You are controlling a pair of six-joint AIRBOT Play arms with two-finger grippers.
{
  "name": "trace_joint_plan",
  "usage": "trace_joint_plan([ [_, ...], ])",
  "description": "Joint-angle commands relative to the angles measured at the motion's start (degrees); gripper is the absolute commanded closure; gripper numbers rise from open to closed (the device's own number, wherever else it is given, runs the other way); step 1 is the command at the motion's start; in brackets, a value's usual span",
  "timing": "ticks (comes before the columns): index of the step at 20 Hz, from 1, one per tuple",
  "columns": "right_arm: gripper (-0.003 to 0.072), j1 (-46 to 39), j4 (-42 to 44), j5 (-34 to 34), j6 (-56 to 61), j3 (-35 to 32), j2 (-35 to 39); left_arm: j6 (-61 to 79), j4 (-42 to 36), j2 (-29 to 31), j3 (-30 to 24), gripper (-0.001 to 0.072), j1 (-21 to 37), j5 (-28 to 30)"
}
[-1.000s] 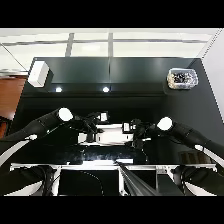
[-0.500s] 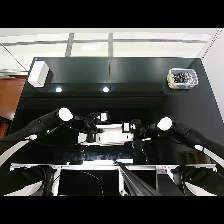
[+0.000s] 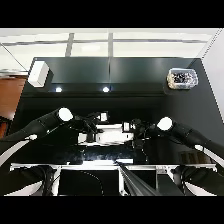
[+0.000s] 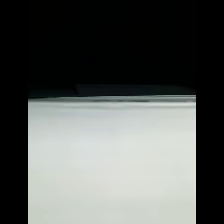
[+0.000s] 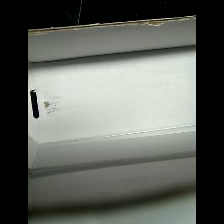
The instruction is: Fold the box and place the chain.
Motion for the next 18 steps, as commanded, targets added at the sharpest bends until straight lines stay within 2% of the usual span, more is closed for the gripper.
trace_joint_plan([
  [1,0.0112,0.0,-0.1,0.1,0.0,0.0,0.0,-0.2,0.0,0.0,0.3,0.0680,0.0,-1.0],
  [3,0.0113,0.0,-0.1,0.1,0.0,0.0,0.0,-0.2,0.0,0.0,1.0,0.0664,0.0,-1.6],
  [5,0.0112,0.0,-0.1,0.1,0.0,0.0,0.0,-0.8,0.1,0.3,1.8,0.0483,0.1,-1.6],
  [7,0.0112,0.0,-0.1,0.1,0.0,0.0,0.0,-5.1,1.2,0.7,3.3,0.0461,0.3,-3.0],
  [8,0.0113,0.0,-0.1,0.0,0.0,0.0,0.0,-6.4,3.0,1.2,4.2,0.0354,0.6,-5.2],
  [9,0.0112,0.0,0.0,0.0,0.1,0.0,0.0,-8.1,5.0,2.0,5.0,0.0206,1.0,-7.5],
  [10,0.0113,0.0,-0.1,0.0,0.1,0.0,0.0,-11.2,7.0,3.1,5.6,0.0156,1.6,-9.6],
  [15,0.0113,0.0,0.0,-0.1,0.2,0.0,0.0,-27.4,17.6,11.0,6.0,0.0166,7.0,-20.7],
  [16,0.0112,0.0,-0.1,-0.1,0.2,0.0,0.0,-29.7,18.3,12.9,6.0,0.0243,8.5,-22.4],
  [17,0.0112,0.0,-0.1,-0.1,0.2,0.0,0.0,-31.9,18.3,14.7,6.0,0.0353,10.0,-23.5],
  [18,0.0112,0.0,-0.1,-0.1,0.2,0.0,0.0,-34.6,18.2,16.6,6.0,0.0546,11.5,-24.6],
])
